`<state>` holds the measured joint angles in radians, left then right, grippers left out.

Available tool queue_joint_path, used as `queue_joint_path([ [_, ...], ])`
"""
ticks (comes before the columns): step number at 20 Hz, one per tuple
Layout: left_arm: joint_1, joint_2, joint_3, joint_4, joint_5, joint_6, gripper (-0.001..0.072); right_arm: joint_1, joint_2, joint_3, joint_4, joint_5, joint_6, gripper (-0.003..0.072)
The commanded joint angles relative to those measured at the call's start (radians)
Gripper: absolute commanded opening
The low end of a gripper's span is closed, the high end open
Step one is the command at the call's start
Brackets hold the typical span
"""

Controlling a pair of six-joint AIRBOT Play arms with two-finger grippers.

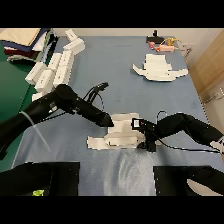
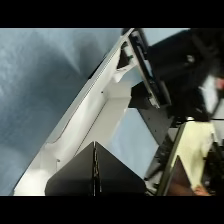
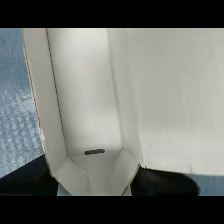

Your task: Fold the box.

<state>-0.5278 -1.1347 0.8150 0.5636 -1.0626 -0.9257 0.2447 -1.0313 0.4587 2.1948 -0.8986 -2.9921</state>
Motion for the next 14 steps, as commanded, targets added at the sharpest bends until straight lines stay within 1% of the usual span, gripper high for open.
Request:
queue_joint_path([
  [1,0.0,0.205,-0.031,0.132,-0.005,0.041,0.001,0.0,0.0,0.0,0.0,0.0,0.0,0.0507],
  [4,0.0,0.426,-0.119,0.23,-0.021,0.049,0.0011,0.0,0.0,0.0,0.0,0.0,0.0,0.0506],
  [5,-0.001,0.499,-0.159,0.232,-0.021,0.082,0.0012,0.0,0.0,0.0,0.0,0.0,0.0,0.0507],
  [7,-0.002,0.606,-0.239,0.232,-0.018,0.172,0.0015,0.0,0.0,0.0,0.0,0.0,0.0,0.0507],
  [8,-0.002,0.637,-0.272,0.232,-0.018,0.211,0.0055,0.0,0.0,0.0,0.0,0.0,0.0,0.0506],
  [9,-0.002,0.653,-0.298,0.232,-0.011,0.252,0.0385,0.0,0.0,0.0,0.0,0.0,0.0,0.0506],
  [10,-0.002,0.657,-0.325,0.232,0.014,0.269,0.0694,0.0,0.0,0.0,0.0,0.0,0.0,0.0506],
  [11,-0.002,0.653,-0.35,0.232,0.043,0.29,0.0696,0.0,0.0,0.0,0.0,0.0,0.0,0.0506],
  [13,-0.003,0.633,-0.386,0.232,0.09,0.405,0.0697,0.0,0.0,0.0,0.0,0.0,0.0,0.0507],
  [14,-0.003,0.616,-0.394,0.232,0.099,0.463,0.0697,0.0,0.0,0.0,0.0,0.0,0.0,0.0506],
])
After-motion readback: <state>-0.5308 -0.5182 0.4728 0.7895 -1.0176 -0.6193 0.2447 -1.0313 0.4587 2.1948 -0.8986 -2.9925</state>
